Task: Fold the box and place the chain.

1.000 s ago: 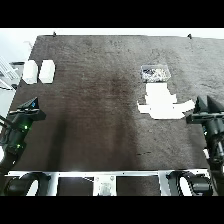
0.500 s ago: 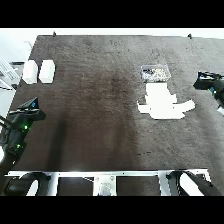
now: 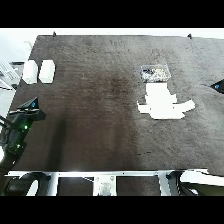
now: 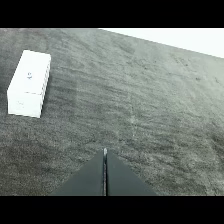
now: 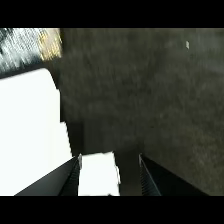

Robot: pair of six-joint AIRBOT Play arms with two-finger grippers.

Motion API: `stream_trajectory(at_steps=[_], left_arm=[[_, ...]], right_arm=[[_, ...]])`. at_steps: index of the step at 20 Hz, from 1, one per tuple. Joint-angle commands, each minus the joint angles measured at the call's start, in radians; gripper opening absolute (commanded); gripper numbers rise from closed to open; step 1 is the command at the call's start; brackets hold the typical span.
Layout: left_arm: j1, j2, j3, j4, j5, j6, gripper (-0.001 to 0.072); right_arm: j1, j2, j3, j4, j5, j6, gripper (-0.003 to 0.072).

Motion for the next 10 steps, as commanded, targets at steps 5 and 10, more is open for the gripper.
stream_trajectory(at_steps=[5, 10], left_arm=[[0.0, 0.001, 0.0, 0.0, 0.0, 0.0, 0.002], [0.0, 0.001, 0.0, 0.0, 0.0, 0.0, 0.002]], right_arm=[[0.058, -0.332, 0.263, -0.132, 0.339, 0.046, 0.0547], [0.118, -0.409, 0.263, -0.166, 0.328, 0.037, 0.0546]])
